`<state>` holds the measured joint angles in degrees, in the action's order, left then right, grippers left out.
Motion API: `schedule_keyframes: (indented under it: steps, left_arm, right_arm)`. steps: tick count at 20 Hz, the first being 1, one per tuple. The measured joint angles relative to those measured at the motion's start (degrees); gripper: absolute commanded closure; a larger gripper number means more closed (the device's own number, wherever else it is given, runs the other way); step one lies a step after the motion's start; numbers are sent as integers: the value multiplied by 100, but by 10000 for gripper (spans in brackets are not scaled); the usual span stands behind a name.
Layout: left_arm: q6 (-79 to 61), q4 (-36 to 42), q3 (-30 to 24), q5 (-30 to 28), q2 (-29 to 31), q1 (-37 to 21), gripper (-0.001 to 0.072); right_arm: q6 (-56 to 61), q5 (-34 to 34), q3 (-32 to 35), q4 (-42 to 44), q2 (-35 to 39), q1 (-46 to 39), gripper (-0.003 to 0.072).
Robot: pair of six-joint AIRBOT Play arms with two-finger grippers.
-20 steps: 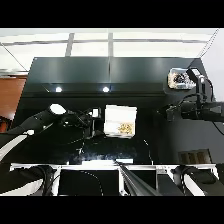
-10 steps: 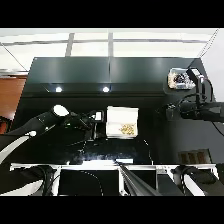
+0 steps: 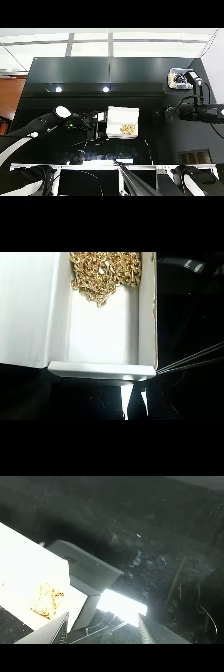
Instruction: Fold the box and place the chain.
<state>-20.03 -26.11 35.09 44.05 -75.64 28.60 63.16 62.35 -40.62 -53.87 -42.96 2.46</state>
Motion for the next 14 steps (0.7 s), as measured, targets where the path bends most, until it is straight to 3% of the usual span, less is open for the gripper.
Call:
schedule_keyframes:
  steps: [7, 9, 10, 11, 12, 13, 14]
  left_arm:
    - [9, 0, 0, -15, 0, 118, 4]
    - [9, 4, 0, -15, 0, 136, 33]
    - [9, 4, 0, -20, 0, 153, 108]
    - [9, 7, 0, -31, -2, 175, 249]
    - [9, 9, 0, -48, -2, 208, 330]
    - [11, 9, 0, -68, -2, 238, 332]
    - [11, 2, 2, -103, -2, 269, 332]
  right_arm:
    - [0, -7, 4, 0, 0, 0, 190]
    - [0, -11, 4, 0, -9, 0, 190]
    - [-2, -17, 4, 0, -22, 0, 190]
    - [-2, -48, 4, 0, -37, 0, 189]
    - [0, -87, 11, 0, -50, 0, 36]
    - [-2, -162, 11, 0, -63, 7, -24]
    - [-4, -243, 13, 0, -76, 26, -24]
